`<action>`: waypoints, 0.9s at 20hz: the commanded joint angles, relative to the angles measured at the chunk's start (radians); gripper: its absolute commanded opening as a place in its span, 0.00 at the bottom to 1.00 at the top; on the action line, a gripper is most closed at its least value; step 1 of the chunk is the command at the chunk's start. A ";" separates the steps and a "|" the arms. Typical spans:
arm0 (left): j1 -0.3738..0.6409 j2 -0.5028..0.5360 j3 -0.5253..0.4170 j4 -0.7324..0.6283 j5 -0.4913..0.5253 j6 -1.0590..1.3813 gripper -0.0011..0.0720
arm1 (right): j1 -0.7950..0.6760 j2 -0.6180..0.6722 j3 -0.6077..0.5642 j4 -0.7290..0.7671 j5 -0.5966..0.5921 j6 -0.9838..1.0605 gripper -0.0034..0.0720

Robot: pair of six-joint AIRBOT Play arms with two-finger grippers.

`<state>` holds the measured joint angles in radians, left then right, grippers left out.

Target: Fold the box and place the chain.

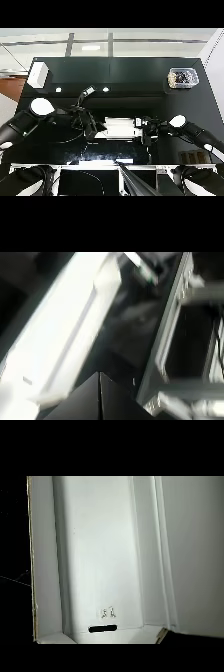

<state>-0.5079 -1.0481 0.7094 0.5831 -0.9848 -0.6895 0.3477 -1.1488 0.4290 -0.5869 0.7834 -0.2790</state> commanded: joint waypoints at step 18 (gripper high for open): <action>-0.095 -0.204 0.003 0.037 0.521 -0.015 0.05 | 0.001 -0.001 0.000 0.003 -0.003 0.003 0.68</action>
<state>-0.6323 -1.2804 0.7021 0.5682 -0.4644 -0.7036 0.3477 -1.1488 0.4290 -0.5846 0.7811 -0.2771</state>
